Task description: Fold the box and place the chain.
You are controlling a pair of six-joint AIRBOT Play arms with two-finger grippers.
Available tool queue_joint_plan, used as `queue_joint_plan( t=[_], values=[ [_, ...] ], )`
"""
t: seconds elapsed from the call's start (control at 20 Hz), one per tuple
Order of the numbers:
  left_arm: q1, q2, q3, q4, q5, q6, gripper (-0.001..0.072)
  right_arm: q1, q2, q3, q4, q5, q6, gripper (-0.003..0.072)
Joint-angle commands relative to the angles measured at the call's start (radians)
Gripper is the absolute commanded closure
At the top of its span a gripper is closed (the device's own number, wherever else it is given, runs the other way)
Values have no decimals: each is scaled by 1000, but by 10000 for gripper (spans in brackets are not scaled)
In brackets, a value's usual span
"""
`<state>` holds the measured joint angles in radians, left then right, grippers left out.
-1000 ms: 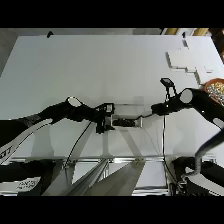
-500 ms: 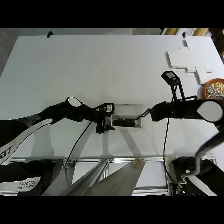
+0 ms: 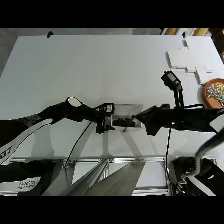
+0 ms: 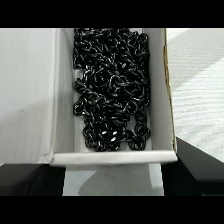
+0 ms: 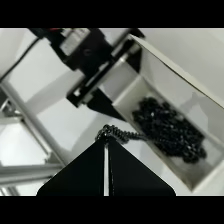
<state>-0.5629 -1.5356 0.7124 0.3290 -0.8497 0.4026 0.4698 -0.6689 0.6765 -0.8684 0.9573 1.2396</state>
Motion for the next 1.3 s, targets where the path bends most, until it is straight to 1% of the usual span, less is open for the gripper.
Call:
queue_joint_plan(
  t=[0.0, 0.1, 0.25, 0.35, 0.45, 0.55, 0.65, 0.75, 0.8, 0.85, 0.95, 1.0, 1.1, 1.15, 1.25],
  values=[
    [0, 0, 0, 0, 0, 0, 674, 69, -71, 0, 32, -85, -87, 674],
    [0, 0, 0, 0, 0, 0, 674, 99, -143, 0, 23, -112, -97, 674],
    [0, 0, 0, 0, 0, 0, 674, 105, -231, 1, -7, -163, -96, 673],
    [0, 0, 0, 0, 0, 0, 674, 105, -257, 1, -24, -187, -97, 672],
    [0, 0, 0, 0, 0, 0, 674, 105, -265, 1, -55, -200, -97, 629],
    [0, 0, 0, 0, 0, 0, 674, 104, -270, 1, -112, -196, -97, 624],
    [0, 0, 0, 0, 0, 0, 674, 101, -271, 6, -161, -187, -97, 429],
    [0, 0, 0, 0, -1, 0, 674, 75, -275, 54, -201, -140, -97, 430],
    [0, 0, 0, 0, 0, 0, 674, 47, -283, 105, -218, -92, -98, 438],
    [0, 0, 0, 0, 0, 0, 674, 17, -296, 166, -235, -38, -102, 483],
    [0, 0, 0, 0, 0, 0, 674, -54, -346, 312, -237, 87, -124, 623],
    [0, 0, 0, 0, 0, 0, 674, -85, -378, 379, -237, 140, -124, 673],
    [0, 0, 0, 0, 0, 0, 674, -137, -441, 459, -237, 184, -125, 674],
    [0, 0, 0, 0, 0, 0, 674, -157, -462, 463, -235, 173, -148, 674],
    [0, 0, 0, 0, 0, 0, 674, -179, -512, 462, -237, 192, -234, 674]
  ],
)
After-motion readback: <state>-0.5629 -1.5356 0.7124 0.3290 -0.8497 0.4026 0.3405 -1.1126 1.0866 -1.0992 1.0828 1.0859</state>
